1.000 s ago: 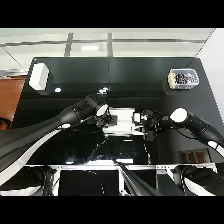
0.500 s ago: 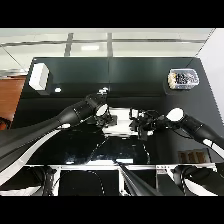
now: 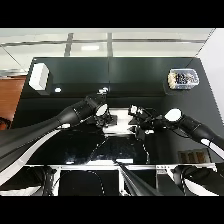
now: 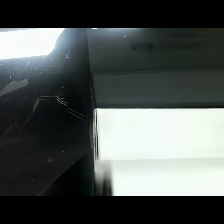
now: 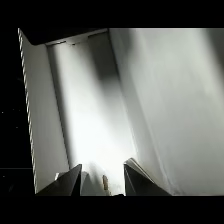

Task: Fold the box and place the chain.

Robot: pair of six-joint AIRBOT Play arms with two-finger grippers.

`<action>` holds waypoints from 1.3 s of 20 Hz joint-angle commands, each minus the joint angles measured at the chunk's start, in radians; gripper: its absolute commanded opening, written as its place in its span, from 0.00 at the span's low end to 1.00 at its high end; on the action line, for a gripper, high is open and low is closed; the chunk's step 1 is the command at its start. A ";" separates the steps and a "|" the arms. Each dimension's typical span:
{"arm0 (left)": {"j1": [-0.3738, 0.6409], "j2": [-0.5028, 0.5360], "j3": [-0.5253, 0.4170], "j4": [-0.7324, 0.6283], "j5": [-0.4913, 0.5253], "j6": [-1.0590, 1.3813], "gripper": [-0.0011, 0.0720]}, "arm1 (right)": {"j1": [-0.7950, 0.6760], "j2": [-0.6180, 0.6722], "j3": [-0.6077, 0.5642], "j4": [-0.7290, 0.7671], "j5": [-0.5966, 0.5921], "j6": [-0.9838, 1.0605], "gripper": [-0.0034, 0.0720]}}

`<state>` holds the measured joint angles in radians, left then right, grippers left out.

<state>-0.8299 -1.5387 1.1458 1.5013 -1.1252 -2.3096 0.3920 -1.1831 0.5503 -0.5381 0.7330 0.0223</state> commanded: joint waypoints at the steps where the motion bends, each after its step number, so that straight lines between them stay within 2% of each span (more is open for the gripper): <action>1: 0.000 0.000 0.000 0.001 0.002 0.002 0.05 | 0.000 0.000 0.000 -0.014 -0.011 0.109 0.05; 3: 0.000 0.000 0.000 0.005 -0.001 0.003 0.05 | -0.028 0.020 0.005 -0.025 0.048 0.335 0.06; 4: 0.000 0.000 0.000 0.012 -0.006 0.003 0.05 | -0.062 0.043 0.023 -0.053 0.138 0.496 0.06; 5: 0.003 0.000 0.000 0.013 -0.002 0.003 0.05 | -0.113 0.072 0.056 -0.089 0.280 0.645 0.06; 7: 0.006 0.000 0.000 0.012 -0.006 0.003 0.05 | -0.232 0.135 0.126 -0.153 0.536 0.772 0.06; 8: 0.006 0.000 0.000 0.012 -0.013 0.003 0.05 | -0.294 0.173 0.142 -0.192 0.577 0.836 0.06; 9: 0.006 0.000 0.000 0.012 -0.015 0.003 0.05 | -0.366 0.212 0.140 -0.263 0.542 0.921 0.06; 11: 0.006 0.000 0.000 0.010 -0.014 0.003 0.05 | -0.496 0.231 0.093 -0.449 0.373 1.245 0.06; 13: 0.006 0.000 0.000 0.009 -0.013 0.003 0.05 | -0.589 0.218 0.007 -0.529 0.245 1.494 0.06; 15: 0.006 0.000 0.000 0.009 -0.013 0.003 0.05 | -0.612 0.183 -0.053 -0.459 0.243 1.458 0.06; 18: 0.006 0.000 0.000 0.009 -0.013 0.003 0.05 | -0.553 0.082 -0.071 -0.268 0.334 1.265 0.06; 23: 0.006 0.000 0.000 0.008 -0.013 0.002 0.05 | -0.419 -0.069 -0.070 -0.023 0.311 1.074 0.06; 26: 0.006 0.000 0.000 0.008 -0.013 0.002 0.05 | -0.375 -0.077 -0.066 -0.012 0.288 1.014 0.06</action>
<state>-0.8238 -1.5391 1.1458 1.5101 -1.1370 -2.3070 -0.0269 -1.2297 0.4835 -0.6228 1.0344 1.1259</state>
